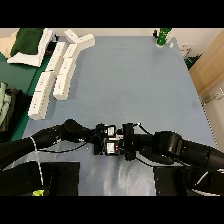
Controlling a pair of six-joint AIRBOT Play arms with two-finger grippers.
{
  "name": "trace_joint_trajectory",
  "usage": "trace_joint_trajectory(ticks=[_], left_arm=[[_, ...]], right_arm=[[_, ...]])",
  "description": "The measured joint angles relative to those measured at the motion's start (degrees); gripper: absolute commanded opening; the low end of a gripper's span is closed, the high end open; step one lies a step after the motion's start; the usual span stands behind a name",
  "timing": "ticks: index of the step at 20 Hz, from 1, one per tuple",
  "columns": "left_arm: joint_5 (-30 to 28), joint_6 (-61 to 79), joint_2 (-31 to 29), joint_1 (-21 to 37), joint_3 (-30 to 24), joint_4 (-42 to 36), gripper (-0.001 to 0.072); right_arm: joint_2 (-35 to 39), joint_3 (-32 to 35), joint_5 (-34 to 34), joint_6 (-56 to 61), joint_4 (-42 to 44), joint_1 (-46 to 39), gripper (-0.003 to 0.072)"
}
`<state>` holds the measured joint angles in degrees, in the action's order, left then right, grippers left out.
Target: Fold the box.
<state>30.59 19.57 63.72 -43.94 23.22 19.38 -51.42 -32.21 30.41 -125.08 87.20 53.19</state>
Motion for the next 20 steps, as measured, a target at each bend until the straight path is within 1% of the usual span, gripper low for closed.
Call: trace_joint_trajectory(ticks=[4,5,6,7,9,10,15,18,20], left_arm=[[-0.04,-0.02,0.00,0.00,0.00,-0.02,0.0473],[-0.04,-0.02,0.00,0.00,0.00,-0.02,0.0473],[-0.07,-0.02,0.00,0.00,0.00,-0.02,0.0473],[-0.07,-0.02,0.00,0.00,0.00,-0.04,0.0473],[-0.09,-0.02,0.00,0.00,0.00,-0.04,0.0473],[-0.09,-0.02,0.00,0.00,0.00,-0.04,0.0473],[-0.11,-0.04,0.00,0.00,0.00,-0.04,0.0473],[-0.13,-0.04,0.00,0.00,0.00,-0.07,0.0473],[-0.13,-0.04,0.00,-0.02,0.00,-0.07,0.0473]], right_arm=[[2.38,0.00,0.48,0.79,2.12,-0.02,0.0509],[3.19,0.00,0.90,2.01,3.26,-0.02,0.0452],[3.98,0.09,1.31,3.69,4.15,-0.02,0.0161],[4.74,0.31,1.68,6.14,5.03,-0.02,0.0006],[6.36,1.66,1.16,11.58,6.25,-0.02,0.0004],[7.32,2.95,-0.44,14.40,6.58,-0.02,0.0004],[11.72,12.28,-13.57,28.41,8.22,-0.02,0.0004],[12.63,16.35,-18.38,33.44,8.85,-0.02,0.0004],[12.87,18.08,-20.04,34.99,9.05,-0.02,0.0004]])
